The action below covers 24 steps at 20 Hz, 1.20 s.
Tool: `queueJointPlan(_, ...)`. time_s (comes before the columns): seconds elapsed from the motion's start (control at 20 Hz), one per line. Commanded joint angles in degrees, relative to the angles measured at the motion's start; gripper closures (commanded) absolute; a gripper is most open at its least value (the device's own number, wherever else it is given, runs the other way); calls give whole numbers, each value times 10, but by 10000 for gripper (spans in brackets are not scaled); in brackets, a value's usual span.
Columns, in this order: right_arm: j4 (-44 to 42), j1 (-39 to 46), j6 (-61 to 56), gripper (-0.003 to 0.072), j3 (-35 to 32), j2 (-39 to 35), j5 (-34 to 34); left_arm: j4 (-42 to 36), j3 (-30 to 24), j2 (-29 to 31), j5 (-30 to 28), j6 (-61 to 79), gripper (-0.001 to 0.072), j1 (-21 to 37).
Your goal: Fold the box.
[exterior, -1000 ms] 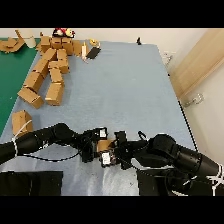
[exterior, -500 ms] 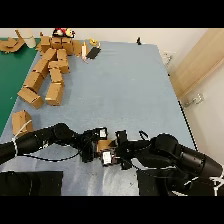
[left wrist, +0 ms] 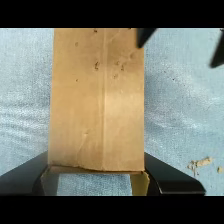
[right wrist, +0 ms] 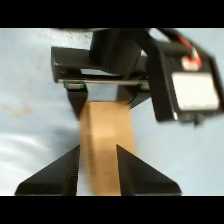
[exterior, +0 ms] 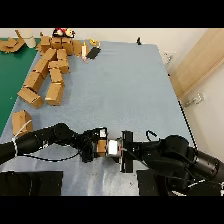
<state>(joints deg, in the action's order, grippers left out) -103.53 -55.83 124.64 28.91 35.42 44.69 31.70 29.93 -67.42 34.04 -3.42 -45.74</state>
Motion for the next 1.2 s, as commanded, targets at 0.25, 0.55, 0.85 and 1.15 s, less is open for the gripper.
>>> queueJointPlan(0.25, -222, 0, -552, 684, -82, -6, 23, 0, 0, 0, 0, 0, 259, 0)
queueJointPlan(0.55, -410, -25, -552, 685, -184, -29, -166, 0, 0, 0, 0, 0, 259, 0)
queueJointPlan(0.85, -350, 11, -552, 683, -184, -55, -328, 0, 0, 0, 0, 0, 258, 0)
queueJointPlan(1.15, -342, 19, -552, 683, -184, -43, -312, 0, 0, 0, 0, 0, 259, 0)
